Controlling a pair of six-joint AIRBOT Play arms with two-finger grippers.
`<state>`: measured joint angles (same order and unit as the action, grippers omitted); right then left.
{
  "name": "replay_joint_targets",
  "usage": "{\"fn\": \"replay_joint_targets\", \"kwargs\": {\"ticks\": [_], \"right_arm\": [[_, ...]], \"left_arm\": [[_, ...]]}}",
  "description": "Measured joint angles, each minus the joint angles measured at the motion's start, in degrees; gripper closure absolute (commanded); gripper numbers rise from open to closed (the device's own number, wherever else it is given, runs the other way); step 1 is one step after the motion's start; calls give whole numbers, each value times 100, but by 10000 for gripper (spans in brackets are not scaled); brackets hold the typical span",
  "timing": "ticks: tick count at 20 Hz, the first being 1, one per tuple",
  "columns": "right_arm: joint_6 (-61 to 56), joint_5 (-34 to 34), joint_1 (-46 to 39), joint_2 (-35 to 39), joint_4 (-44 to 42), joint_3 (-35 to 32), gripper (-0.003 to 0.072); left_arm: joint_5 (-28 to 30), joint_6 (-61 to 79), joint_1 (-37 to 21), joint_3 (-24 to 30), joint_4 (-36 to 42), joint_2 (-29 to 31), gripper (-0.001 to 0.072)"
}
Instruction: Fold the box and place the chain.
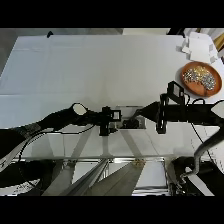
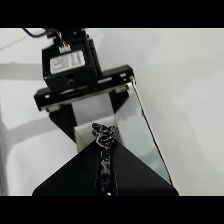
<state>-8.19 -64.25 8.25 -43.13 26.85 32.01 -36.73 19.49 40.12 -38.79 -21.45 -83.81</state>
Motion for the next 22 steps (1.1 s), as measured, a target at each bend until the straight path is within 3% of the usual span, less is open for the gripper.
{"fn": "replay_joint_targets", "kwargs": {"ticks": [5,7,8,14,15,16,22], "right_arm": [[-63,232,505,-603,-157,0,653],[-81,420,636,-890,-149,0,522],[-85,503,675,-1021,-129,0,508],[-175,651,767,-1335,-114,31,519],[-186,608,769,-1351,-101,90,551],[-188,531,767,-1364,-42,197,658],[-190,-151,238,-1386,463,1246,676]], "left_arm": [[2,0,0,0,0,0,435],[0,0,0,0,0,0,435],[0,0,0,0,0,0,435],[0,0,0,0,0,0,435],[0,0,0,0,0,0,435],[0,0,0,0,0,0,435],[0,0,0,0,0,0,435]]}}
